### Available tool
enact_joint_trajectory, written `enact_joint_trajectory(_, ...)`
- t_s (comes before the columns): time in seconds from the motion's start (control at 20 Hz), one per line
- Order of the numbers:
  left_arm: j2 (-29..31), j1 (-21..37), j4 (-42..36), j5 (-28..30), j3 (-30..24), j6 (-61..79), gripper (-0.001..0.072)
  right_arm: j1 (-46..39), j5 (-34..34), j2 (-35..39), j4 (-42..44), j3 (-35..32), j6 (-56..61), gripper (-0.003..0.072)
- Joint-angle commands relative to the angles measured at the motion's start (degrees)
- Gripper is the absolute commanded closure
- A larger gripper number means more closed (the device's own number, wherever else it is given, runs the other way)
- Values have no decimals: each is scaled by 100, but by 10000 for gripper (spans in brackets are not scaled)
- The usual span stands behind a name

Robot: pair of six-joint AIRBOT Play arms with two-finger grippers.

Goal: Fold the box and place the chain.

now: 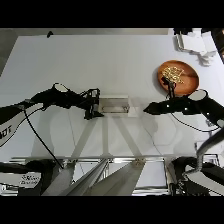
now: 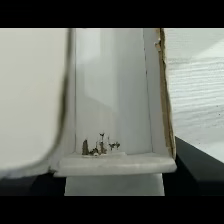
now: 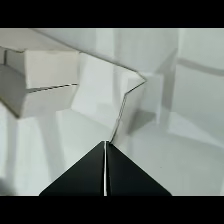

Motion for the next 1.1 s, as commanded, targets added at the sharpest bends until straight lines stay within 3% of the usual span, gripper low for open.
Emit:
enact_joint_trajectory(0.0,4,2,4,4,0,24,561,-85,-422,-214,192,-177,114,685)
enact_joint_trajectory(0.2,4,2,2,4,0,24,561,144,-632,-540,472,-186,-39,685)
enact_joint_trajectory(0.4,4,2,2,4,0,26,561,177,-522,-317,1217,-186,-610,685)
enact_joint_trajectory(0.75,4,2,4,4,0,24,561,-748,-326,903,74,-186,-24,682)
enact_joint_trajectory(0.9,4,2,2,4,0,24,561,-973,-83,789,-584,-212,354,684)
enact_joint_trajectory(1.05,4,2,4,4,0,24,561,-824,-111,369,-466,-278,367,687)
